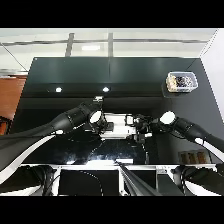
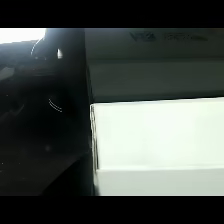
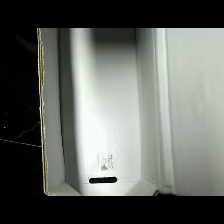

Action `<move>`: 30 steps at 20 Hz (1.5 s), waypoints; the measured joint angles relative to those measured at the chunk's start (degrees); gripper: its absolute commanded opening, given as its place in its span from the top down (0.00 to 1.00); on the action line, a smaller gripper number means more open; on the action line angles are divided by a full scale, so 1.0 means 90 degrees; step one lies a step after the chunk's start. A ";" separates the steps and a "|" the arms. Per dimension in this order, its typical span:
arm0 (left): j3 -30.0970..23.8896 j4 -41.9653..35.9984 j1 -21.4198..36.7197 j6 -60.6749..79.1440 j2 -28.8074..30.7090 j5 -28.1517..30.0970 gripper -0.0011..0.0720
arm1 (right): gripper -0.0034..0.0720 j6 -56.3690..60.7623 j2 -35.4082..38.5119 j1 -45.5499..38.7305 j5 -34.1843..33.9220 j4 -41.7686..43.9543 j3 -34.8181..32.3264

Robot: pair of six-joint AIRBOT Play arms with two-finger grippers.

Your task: Fold the box and place the chain.

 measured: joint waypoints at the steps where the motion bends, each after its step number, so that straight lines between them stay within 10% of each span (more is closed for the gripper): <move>1: 0.0017 -0.0044 0.0000 0.0041 0.0000 0.0090 0.95 | 0.12 -0.0027 0.0002 -0.0002 0.0007 -0.0017 0.0000; 17: 0.0109 0.0600 0.0034 0.0177 0.0000 -0.0342 0.94 | 0.12 0.1343 0.1035 0.0308 0.0369 -0.1008 -0.0007; 21: 0.0112 0.0610 0.0034 0.0177 0.0000 -0.0338 0.94 | 0.78 0.1409 0.0937 0.0573 0.0053 -0.1047 -0.0007; 30: 0.0109 0.0602 0.0034 0.0172 0.0000 -0.0333 0.94 | 0.78 0.1501 0.0797 0.0784 -0.0391 -0.0250 -0.0007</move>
